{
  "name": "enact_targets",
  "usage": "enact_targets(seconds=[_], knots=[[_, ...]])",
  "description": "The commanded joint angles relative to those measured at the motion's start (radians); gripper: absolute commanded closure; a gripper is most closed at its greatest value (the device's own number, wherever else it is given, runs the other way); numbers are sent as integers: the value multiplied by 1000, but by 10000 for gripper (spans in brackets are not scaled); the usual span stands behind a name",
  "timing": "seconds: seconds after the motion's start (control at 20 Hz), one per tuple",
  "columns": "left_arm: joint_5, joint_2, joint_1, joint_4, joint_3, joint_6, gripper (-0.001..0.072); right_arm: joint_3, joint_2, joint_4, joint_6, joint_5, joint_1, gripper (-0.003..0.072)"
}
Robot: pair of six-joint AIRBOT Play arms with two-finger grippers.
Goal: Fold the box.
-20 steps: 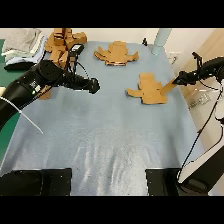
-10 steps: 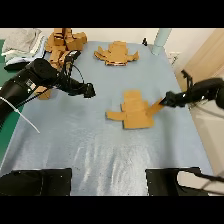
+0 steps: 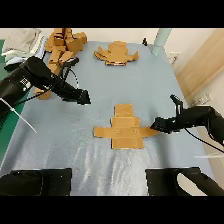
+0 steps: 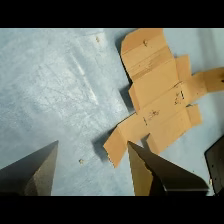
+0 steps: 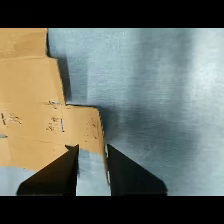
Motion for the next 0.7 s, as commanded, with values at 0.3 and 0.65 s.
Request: enact_targets(seconds=[0.3, 0.65], knots=[[-18, 0, 2, -60, 1, 4, 59, 212, -404, 148, -260, -254, 12, 422], [-14, -2, 3, -89, 0, 31, 59, 217, -421, 198, -379, -253, 77, 684]])
